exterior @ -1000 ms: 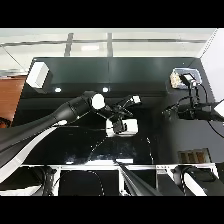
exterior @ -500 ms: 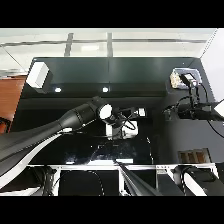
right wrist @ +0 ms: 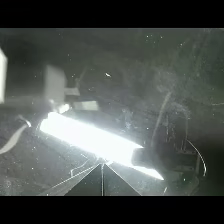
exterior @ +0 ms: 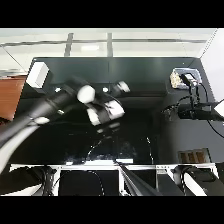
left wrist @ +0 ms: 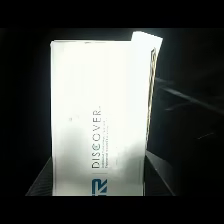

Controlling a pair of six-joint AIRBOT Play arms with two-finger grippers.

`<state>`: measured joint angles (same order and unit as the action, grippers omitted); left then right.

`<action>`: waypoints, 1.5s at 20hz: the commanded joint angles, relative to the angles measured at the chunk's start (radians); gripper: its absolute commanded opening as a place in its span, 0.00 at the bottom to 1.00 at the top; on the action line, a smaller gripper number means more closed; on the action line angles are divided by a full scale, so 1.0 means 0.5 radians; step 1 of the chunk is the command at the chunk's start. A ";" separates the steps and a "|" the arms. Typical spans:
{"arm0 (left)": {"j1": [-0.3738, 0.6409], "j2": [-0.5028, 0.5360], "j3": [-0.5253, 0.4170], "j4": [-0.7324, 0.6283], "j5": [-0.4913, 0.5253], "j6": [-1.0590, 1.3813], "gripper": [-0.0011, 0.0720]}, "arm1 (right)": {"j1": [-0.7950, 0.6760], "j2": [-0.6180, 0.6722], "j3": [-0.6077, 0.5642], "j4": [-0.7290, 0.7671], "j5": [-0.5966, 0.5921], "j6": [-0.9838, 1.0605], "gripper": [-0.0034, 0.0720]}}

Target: Fold the box and place the chain.

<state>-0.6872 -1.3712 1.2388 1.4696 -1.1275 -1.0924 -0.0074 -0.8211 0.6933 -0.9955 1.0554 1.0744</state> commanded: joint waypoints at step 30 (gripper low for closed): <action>2.045 -0.538 1.099 -0.120 -0.432 -0.497 0.84 | 0.129 -0.031 -0.002 0.203 -0.283 0.138 0.07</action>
<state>0.3534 -1.6325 1.6405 1.4490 -1.1511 -1.2613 0.0177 -0.8265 0.6930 -0.8959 0.9756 1.1667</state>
